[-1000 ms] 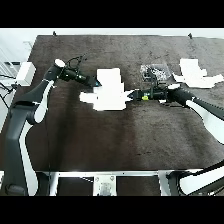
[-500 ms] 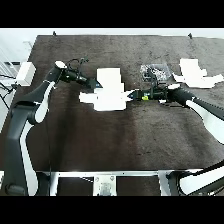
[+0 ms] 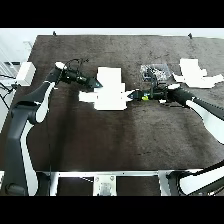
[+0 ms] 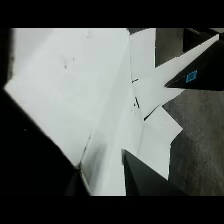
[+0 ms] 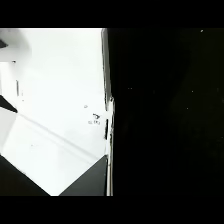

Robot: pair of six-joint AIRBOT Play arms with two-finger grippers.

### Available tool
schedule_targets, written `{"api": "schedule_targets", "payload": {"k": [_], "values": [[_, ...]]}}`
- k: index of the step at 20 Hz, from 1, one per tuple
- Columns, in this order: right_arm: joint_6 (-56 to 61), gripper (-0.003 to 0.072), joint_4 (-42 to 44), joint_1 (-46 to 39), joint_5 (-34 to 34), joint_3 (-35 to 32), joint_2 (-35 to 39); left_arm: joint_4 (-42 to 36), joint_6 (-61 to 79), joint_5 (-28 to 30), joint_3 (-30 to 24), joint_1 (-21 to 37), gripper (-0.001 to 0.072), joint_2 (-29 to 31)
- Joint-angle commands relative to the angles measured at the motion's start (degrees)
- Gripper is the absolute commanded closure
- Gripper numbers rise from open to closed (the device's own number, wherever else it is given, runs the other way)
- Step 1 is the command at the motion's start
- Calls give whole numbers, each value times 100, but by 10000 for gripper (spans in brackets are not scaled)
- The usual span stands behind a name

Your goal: Fold the box and place the chain.

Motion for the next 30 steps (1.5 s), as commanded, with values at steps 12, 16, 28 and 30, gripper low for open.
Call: {"api": "schedule_targets", "payload": {"k": [12, 16, 28, 30], "values": [[0, 482, -195, -374, 369, 4, 52, -186, 2162, -479, -2, 11, 693, -2], [2, 367, -160, -1115, 1084, 2, 275, -640, 3383, -813, -2, 9, 697, 33], [-26, 367, -116, -1744, 1491, -39, 584, -1174, 6387, 1145, -2610, -15, 696, 1259], [-28, 367, -116, -1744, 1488, -81, 584, -1174, 6682, 1088, -2813, -15, 694, 1257]]}}
